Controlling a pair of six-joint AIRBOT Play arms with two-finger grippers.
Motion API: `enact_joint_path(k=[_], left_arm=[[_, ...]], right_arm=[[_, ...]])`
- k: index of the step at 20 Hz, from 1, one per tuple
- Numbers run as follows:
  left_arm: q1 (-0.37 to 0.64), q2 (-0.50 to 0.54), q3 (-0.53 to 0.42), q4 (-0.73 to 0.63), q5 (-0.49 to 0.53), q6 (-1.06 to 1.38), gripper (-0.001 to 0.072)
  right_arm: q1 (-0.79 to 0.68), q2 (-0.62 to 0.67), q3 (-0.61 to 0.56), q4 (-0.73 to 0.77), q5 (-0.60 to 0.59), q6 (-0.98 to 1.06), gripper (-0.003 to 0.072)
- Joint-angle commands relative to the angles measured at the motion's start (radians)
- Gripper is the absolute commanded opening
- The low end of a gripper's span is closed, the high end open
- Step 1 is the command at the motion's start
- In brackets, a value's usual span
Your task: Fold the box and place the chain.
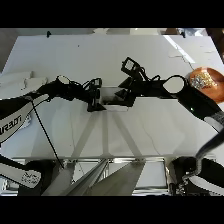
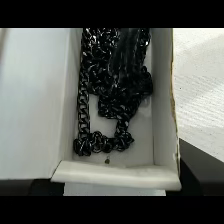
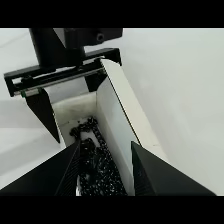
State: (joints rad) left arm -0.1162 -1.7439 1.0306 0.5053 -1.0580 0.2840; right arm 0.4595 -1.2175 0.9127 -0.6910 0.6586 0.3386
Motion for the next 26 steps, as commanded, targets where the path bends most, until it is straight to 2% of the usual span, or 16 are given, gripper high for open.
enact_joint_path(k=[1, 5, 9, 11, 14, 15, 17, 25, 26], left_arm=[[0.0, 0.0, 0.001, 0.0, 0.0, 0.0, 0.0364], [0.0, 0.0, 0.001, 0.0, 0.0, 0.0, 0.0364], [0.0, 0.0, 0.001, 0.0, 0.0, 0.0, 0.0364], [0.0, 0.0, 0.001, 0.0, 0.0, 0.0, 0.0364], [0.0, 0.0, 0.001, 0.0, 0.0, 0.0, 0.0364], [0.0, 0.0, 0.001, 0.0, 0.0, 0.0, 0.0364], [0.0, 0.0, 0.001, 0.0, 0.0, 0.0, 0.0364], [0.0, 0.0, 0.001, 0.0, 0.0, 0.0, 0.0364], [0.0, 0.0, 0.001, 0.0, 0.0, 0.0, 0.0364]], right_arm=[[-0.054, -0.003, 0.0, -0.042, 0.062, 0.005, 0.0318], [-0.245, -0.004, -0.005, -0.043, 0.247, -0.037, 0.0317], [-0.367, -0.045, -0.048, -0.042, 0.257, -0.182, 0.0288], [-0.37, -0.129, -0.051, -0.027, 0.259, -0.233, 0.029], [-0.357, -0.25, -0.051, 0.13, 0.273, -0.448, 0.0328], [-0.35, -0.275, -0.051, 0.174, 0.273, -0.52, 0.0352], [-0.333, -0.298, -0.051, 0.212, 0.269, -0.605, 0.0351], [-0.281, -0.363, -0.051, 0.23, 0.244, -0.61, 0.0339], [-0.276, -0.365, -0.051, 0.23, 0.23, -0.611, 0.032]])
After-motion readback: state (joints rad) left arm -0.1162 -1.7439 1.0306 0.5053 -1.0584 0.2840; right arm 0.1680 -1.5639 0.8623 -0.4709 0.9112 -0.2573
